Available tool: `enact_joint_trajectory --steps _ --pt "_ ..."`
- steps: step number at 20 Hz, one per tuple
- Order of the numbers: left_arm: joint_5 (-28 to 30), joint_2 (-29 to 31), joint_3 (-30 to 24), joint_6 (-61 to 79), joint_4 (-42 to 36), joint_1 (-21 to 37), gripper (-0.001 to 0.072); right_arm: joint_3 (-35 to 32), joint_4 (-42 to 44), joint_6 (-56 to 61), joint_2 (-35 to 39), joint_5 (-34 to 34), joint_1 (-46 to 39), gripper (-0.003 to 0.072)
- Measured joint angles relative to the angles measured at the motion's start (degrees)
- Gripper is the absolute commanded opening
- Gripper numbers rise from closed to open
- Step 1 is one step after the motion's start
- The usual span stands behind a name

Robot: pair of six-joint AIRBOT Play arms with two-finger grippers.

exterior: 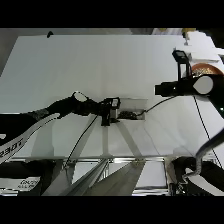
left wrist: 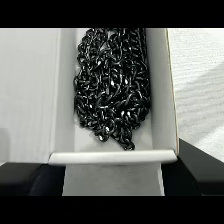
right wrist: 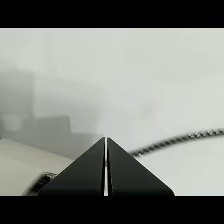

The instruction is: Fold the box and place the chain.

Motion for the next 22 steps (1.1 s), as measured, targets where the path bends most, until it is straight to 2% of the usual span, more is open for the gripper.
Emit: enact_joint_trajectory --steps 1,2,3,6,8,21,22 --pt "0.0 0.0 0.0 0.0 0.0 0.0 0.0039 -0.3 -1.6 0.9 -1.8 0.9 -0.2 0.0204" --pt "0.0 0.0 0.0 0.0 0.0 0.0 0.0039 -0.6 -2.7 1.2 -3.3 1.5 -0.3 0.033" --pt "0.0 0.0 0.0 0.0 0.0 0.0 0.0039 -1.0 -3.7 1.5 -4.7 1.9 -0.3 0.034" --pt "0.0 0.0 0.0 0.0 0.0 0.0 0.0039 -1.6 -5.1 2.3 -7.8 2.7 -0.5 0.0336" --pt "0.0 0.0 0.0 0.0 0.0 0.0 0.0039 -1.7 -5.6 2.6 -9.6 2.7 -0.5 0.0292" --pt "0.0 0.0 0.0 0.0 0.0 0.0 0.0039 -1.9 -6.5 5.7 -16.6 0.2 -0.5 0.0285" --pt "0.0 0.0 0.0 0.0 0.0 0.0 0.0039 -1.9 -6.5 5.7 -16.7 0.0 -0.6 0.0214"
